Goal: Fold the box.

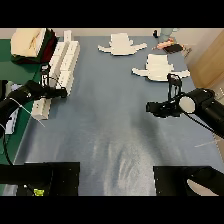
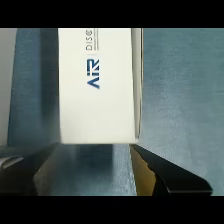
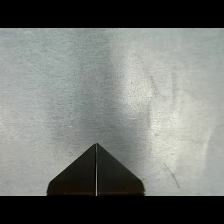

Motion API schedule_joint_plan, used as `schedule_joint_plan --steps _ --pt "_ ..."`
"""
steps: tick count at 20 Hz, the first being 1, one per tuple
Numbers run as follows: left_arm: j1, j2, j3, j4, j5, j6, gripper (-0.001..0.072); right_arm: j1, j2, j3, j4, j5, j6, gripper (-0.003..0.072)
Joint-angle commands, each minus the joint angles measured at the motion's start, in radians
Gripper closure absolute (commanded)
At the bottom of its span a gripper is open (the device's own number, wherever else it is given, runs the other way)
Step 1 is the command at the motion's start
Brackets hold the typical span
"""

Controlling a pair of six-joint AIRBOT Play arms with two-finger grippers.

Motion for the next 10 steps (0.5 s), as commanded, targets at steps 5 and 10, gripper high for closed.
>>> schedule_joint_plan --steps 5,10 --pt "0.119 0.125 0.079 0.072 -0.532 -0.010 0.0129 0.001 0.000 0.000 0.002 -0.002 -0.010 0.0684" --pt "0.083 0.186 0.185 0.051 -0.723 -0.072 0.0693 0.001 -0.001 0.000 0.069 -0.030 -0.082 0.0684"
